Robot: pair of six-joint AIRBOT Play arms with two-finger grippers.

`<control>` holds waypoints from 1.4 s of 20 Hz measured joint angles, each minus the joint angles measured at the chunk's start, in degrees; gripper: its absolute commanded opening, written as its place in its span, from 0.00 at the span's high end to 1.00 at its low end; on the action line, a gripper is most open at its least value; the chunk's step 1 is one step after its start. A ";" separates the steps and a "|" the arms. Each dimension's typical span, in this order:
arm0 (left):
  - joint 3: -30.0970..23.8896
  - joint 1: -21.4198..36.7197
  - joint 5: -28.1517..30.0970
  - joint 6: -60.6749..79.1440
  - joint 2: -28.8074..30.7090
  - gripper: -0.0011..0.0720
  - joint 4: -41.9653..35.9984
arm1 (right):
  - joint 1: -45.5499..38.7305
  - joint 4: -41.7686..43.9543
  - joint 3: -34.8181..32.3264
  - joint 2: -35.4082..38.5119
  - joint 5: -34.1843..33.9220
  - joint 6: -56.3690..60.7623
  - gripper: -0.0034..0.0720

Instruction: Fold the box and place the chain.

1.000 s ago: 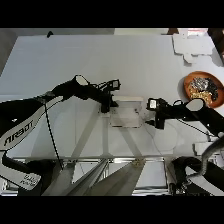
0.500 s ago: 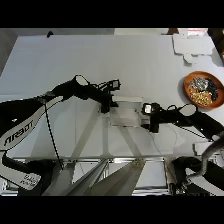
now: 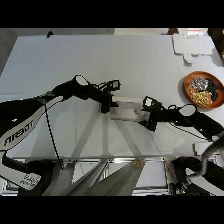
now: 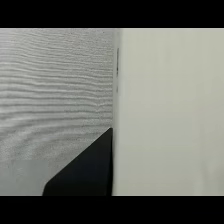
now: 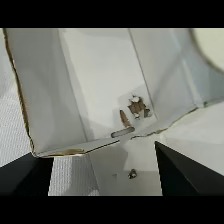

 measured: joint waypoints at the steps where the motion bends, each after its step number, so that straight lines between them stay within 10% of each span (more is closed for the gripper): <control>1: 0.02 0.00 0.00 0.00 0.00 0.96 0.00 | 0.00 0.02 0.00 0.00 -0.26 0.85 0.04; 28: 0.00 0.00 0.00 0.00 -0.02 0.96 -0.04 | -6.40 5.95 8.74 -8.63 8.35 -11.96 0.04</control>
